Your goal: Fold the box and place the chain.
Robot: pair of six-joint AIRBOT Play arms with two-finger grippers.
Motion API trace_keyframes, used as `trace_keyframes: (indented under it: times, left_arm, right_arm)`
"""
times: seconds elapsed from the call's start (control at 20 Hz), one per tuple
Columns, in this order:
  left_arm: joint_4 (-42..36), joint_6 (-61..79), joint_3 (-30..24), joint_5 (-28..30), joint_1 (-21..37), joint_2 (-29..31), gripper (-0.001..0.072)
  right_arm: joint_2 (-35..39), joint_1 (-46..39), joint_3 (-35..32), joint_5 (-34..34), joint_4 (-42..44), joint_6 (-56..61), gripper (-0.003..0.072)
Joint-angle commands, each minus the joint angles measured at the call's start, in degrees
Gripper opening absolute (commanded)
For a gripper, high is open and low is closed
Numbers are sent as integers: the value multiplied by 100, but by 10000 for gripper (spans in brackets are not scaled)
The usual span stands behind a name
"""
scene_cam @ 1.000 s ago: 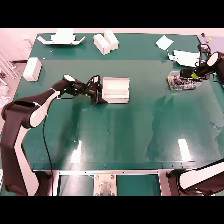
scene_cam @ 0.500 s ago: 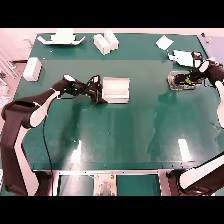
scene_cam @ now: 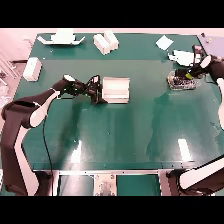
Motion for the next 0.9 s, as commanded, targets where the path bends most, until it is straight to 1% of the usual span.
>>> trace_keyframes:
  times: [0.0,0.05,0.15,0.4,0.5,0.65,0.85]
  left_arm:
    - [2,2,4,0,2,4,391]
    - [2,2,4,0,2,2,391]
    - [2,2,4,-2,2,2,391]
    - [2,2,4,0,2,4,391]
    - [2,2,4,0,2,2,391]
    - [2,2,4,0,2,2,391]
    - [2,2,4,0,2,2,391]
  right_arm:
    - [640,59,251,446,-2,-7,13]
    - [866,103,350,715,-4,-9,14]
    - [1370,269,426,986,-2,-35,14]
    - [2728,1073,446,1038,0,-50,14]
    - [3101,1456,446,1036,2,-50,14]
    - [3381,2079,503,920,20,-48,13]
    - [3388,3014,673,577,11,-50,14]
